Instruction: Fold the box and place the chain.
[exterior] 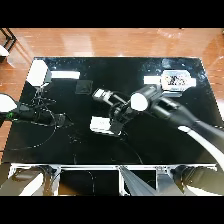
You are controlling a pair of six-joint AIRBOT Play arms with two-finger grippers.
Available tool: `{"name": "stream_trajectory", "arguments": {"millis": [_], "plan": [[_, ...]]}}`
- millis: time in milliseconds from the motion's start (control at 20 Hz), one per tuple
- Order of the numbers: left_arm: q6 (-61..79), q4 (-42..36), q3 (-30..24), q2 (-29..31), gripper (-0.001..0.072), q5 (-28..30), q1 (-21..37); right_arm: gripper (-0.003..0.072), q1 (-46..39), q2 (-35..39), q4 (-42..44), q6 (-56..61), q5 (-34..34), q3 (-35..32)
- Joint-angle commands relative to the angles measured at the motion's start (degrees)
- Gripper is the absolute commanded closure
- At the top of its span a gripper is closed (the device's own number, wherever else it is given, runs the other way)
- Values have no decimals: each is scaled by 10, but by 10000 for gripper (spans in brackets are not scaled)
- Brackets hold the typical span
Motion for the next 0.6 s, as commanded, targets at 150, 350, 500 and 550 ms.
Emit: {"name": "stream_trajectory", "arguments": {"millis": [150,350,500,550], "plan": [[3,0,0,0,84,1,0,660,-91,115,96,183,24,-130],[3,0,0,0,84,13,0,659,-92,110,422,153,-223,-279],[3,0,0,-1,85,15,0,658,-75,79,481,135,-276,-289],[3,0,0,-1,84,15,0,659,-71,71,478,135,-284,-289]]}}
